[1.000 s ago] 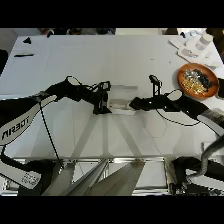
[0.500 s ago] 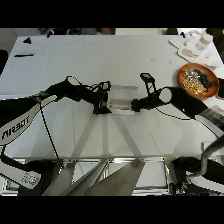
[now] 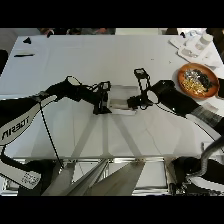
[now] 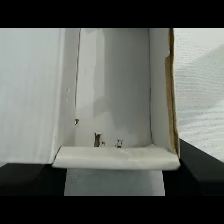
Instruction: Fold the box and place the chain.
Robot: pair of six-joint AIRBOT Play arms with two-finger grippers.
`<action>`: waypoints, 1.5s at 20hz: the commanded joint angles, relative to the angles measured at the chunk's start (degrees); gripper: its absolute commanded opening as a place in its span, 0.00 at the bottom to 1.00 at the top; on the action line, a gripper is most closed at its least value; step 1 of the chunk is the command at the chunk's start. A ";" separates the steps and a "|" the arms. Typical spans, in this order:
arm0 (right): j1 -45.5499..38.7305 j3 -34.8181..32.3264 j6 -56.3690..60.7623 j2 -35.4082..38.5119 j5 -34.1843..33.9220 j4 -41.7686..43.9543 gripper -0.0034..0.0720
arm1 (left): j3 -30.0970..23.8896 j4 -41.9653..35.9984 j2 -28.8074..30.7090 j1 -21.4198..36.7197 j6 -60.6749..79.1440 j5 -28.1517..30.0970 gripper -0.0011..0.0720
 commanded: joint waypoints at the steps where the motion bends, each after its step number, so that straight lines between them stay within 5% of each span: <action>1: 1.88 3.96 6.27 -4.22 5.03 -1.66 0.65 | 0.02 0.00 0.02 0.02 0.00 0.02 0.33; 4: 2.95 5.01 9.14 -7.43 4.79 -1.70 0.65 | 0.02 0.00 0.02 0.02 0.00 0.00 0.33; 9: 2.95 5.01 15.26 -9.79 5.38 -5.11 0.45 | 0.02 0.00 0.02 0.02 0.00 0.00 0.33; 22: 2.95 5.01 25.53 -11.52 1.20 -5.57 0.43 | 0.02 0.00 0.02 0.02 0.00 0.00 0.33; 23: 2.95 5.01 25.53 -11.74 0.98 -5.55 0.41 | 0.02 0.00 0.02 0.02 0.00 0.00 0.33; 25: 2.93 5.01 25.53 -11.82 0.90 -5.60 0.08 | 0.02 0.00 0.02 0.02 0.00 0.00 0.33; 30: 2.95 5.01 25.49 -11.72 1.09 -5.60 0.06 | 0.02 0.00 0.02 0.02 0.00 0.00 0.33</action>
